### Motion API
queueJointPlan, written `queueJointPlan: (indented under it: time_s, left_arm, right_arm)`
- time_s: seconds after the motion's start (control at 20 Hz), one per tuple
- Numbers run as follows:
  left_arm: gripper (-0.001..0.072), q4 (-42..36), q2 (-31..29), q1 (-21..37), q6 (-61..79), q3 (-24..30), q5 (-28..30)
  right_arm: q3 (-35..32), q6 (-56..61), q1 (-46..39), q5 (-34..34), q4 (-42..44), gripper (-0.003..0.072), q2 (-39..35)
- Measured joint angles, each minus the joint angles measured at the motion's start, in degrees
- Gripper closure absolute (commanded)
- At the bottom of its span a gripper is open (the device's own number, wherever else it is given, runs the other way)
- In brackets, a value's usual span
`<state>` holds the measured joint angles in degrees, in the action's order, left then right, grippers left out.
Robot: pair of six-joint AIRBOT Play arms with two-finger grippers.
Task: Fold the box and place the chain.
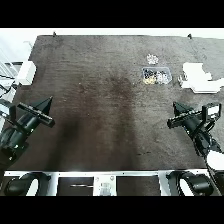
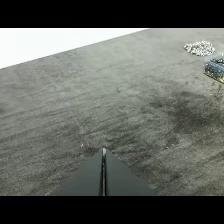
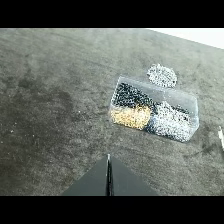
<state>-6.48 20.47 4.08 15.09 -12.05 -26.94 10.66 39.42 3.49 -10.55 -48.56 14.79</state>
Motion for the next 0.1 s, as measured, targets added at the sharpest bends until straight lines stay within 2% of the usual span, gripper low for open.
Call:
queueJointPlan:
  time_s: [0.1]
  left_arm:
    - [0.0691, 0.0, 0.0, 0.0, 0.0, 0.0, 0.1]
  right_arm:
    - [0.0, 0.0, 0.0, 0.0, 0.0, 0.0677, 0.0]
